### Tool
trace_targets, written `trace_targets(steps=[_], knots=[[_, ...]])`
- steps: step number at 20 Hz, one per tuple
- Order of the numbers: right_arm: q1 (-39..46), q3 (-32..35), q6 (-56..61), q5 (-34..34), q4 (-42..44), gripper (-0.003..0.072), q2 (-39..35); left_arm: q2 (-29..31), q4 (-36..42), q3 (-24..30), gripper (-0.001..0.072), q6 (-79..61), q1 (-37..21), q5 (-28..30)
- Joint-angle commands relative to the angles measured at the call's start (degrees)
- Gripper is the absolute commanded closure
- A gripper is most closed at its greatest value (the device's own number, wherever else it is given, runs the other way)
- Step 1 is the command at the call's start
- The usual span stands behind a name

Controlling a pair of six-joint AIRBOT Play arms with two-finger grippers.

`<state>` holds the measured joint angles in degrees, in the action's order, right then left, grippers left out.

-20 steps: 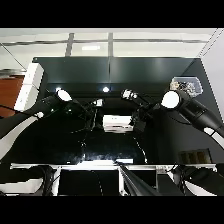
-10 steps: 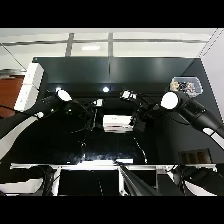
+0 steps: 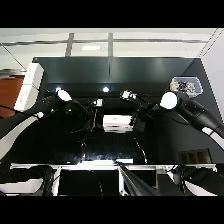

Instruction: Fold the box and place the chain.

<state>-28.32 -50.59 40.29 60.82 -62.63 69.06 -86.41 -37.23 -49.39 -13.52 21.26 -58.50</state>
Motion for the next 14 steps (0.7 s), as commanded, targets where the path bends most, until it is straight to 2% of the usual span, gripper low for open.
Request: trace_targets(steps=[1, 14], knots=[[0.0, 0.0, 0.1, -0.1, 0.0, 0.0418, 0.5, 0.0, 0.0, 0.0, 0.0210, 0.0, 0.0, 0.0], [0.0, -1.6, 1.5, 0.0, 0.0, 0.0417, 0.4, 0.0, 0.0, 0.0, 0.0210, 0.0, 0.0, 0.0]])
